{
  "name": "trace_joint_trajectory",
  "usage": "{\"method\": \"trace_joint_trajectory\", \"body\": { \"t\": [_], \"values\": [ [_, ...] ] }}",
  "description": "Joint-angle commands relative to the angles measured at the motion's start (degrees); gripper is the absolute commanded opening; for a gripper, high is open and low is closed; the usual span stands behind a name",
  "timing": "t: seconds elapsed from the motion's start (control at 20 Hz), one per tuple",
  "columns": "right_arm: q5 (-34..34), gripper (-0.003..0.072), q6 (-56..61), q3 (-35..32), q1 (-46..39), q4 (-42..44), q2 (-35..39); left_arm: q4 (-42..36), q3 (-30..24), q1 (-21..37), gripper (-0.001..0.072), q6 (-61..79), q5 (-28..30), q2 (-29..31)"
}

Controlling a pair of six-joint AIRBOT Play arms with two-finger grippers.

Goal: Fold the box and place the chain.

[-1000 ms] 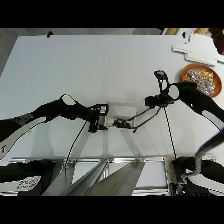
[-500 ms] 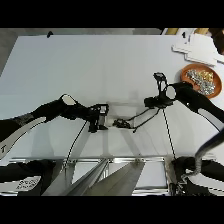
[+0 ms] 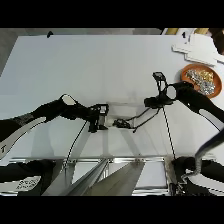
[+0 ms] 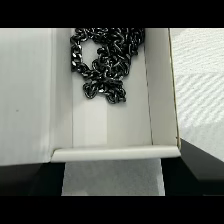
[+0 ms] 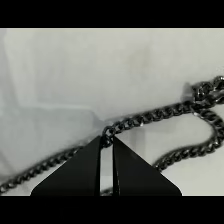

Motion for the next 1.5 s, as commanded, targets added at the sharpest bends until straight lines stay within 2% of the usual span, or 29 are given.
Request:
{"method": "trace_joint_trajectory", "body": {
  "t": [0.0,0.15,0.4,0.7,1.05,1.35,1.45],
  "values": [
    [0.96,0.0019,-1.46,0.02,0.02,-0.13,4.92,0.02,0.07,0.0,0.0153,0.0,0.0,0.04],
    [4.59,0.0019,-2.36,0.02,0.02,0.02,11.23,0.0,0.07,0.0,0.0153,0.0,-0.02,0.04],
    [11.37,0.0019,-7.69,0.0,2.45,5.55,20.9,0.0,0.07,0.0,0.0153,0.0,0.0,0.04],
    [11.26,0.0019,-7.13,0.02,12.96,9.03,28.13,0.0,0.07,0.0,0.0153,0.0,0.0,0.04],
    [5.6,0.0019,-6.29,0.02,20.44,18.25,32.26,0.02,0.07,0.0,0.0153,0.0,0.0,0.04],
    [-4.55,0.0019,-6.27,0.02,27.63,18.18,32.17,0.02,0.07,0.0,0.0153,0.0,0.0,0.04],
    [-6.01,0.0019,-6.25,0.02,28.22,18.16,31.98,0.0,0.07,0.0,0.0153,0.0,0.0,0.04]
  ]
}}
